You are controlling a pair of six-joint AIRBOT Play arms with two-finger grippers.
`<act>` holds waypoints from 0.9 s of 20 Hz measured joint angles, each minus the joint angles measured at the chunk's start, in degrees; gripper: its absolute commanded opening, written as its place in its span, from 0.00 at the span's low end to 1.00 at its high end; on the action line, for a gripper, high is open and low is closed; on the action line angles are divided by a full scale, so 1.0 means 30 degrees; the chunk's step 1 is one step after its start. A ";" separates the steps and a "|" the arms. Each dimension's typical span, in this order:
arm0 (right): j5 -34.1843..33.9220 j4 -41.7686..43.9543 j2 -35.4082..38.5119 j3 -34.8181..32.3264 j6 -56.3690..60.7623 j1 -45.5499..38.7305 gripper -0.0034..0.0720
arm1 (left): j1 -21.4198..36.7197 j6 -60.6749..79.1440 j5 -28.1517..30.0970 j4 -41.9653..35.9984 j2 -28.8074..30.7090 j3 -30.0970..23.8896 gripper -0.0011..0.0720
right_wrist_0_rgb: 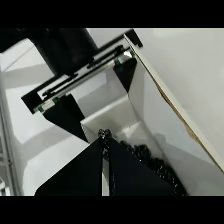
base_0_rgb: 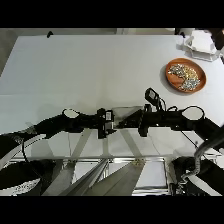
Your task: Fold the box and place the chain.
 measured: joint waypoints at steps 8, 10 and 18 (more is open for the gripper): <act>-0.0102 0.0401 -0.1100 0.0000 0.1188 0.0007 0.28 | 0.0007 -0.0007 0.0000 0.0000 0.0000 0.0000 0.22; 0.0240 0.0510 -0.1137 0.0146 0.1625 0.0007 0.28 | 0.0000 -0.0007 0.0000 0.0000 0.0000 0.0000 0.22; 0.5333 -0.4444 -0.1042 0.6521 0.3978 -0.0750 0.10 | 0.0000 -0.0007 -0.0007 0.0000 0.0000 0.0000 0.22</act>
